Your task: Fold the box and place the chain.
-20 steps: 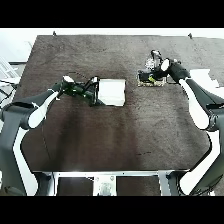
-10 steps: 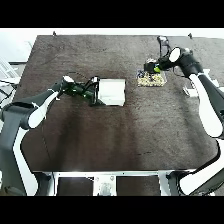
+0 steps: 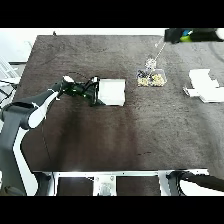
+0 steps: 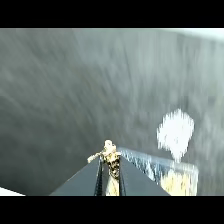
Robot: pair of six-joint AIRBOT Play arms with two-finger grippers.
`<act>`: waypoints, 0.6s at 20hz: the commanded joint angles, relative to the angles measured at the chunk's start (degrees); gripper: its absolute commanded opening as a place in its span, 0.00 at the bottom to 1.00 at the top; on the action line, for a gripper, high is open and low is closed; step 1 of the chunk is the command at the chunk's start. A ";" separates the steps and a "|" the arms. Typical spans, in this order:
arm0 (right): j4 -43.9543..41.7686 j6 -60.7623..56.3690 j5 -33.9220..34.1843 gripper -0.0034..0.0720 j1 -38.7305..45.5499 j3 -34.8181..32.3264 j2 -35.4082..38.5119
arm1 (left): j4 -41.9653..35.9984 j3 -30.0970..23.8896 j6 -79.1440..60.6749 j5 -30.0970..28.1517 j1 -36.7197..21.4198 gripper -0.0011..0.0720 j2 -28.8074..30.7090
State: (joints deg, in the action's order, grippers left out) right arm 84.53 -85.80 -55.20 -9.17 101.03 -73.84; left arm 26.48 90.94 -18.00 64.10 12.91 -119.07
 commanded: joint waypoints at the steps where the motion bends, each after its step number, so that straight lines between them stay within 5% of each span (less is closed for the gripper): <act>1: 0.13 1.03 0.28 0.06 -3.69 0.04 9.66 | 0.02 0.02 0.00 -0.02 -0.02 0.48 0.02; 12: -0.11 1.79 -0.90 0.05 -22.53 -4.59 13.94 | 0.04 0.02 0.00 -0.02 -0.02 0.48 0.02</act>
State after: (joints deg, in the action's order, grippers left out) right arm 84.60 -83.83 -55.92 -28.01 98.67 -59.92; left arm 26.50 90.94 -18.00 64.10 12.91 -119.07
